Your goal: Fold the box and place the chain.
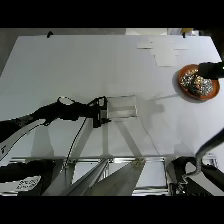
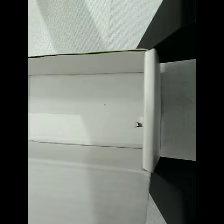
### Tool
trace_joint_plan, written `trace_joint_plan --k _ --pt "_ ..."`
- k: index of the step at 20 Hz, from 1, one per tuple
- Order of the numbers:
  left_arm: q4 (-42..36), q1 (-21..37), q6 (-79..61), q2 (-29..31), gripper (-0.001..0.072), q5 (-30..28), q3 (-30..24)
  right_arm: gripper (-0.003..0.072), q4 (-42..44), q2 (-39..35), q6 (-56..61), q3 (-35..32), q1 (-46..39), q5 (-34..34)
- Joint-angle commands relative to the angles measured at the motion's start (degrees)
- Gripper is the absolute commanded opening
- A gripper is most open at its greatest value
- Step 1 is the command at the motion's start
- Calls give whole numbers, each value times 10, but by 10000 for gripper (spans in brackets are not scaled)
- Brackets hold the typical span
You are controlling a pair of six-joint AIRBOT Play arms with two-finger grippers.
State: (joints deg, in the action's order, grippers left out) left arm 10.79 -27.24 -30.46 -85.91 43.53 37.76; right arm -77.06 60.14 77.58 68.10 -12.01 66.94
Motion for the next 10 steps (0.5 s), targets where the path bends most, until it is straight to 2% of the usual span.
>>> trace_joint_plan --k 1,5,10 --pt "0 0 0 0 14 0 0 17 24 -93 -9 0 59 38" --pt "0 0 0 0 14 0 0 17 84 -165 -7 0 128 74" --pt "0 0 0 0 14 0 0 17 117 -187 7 0 239 71"
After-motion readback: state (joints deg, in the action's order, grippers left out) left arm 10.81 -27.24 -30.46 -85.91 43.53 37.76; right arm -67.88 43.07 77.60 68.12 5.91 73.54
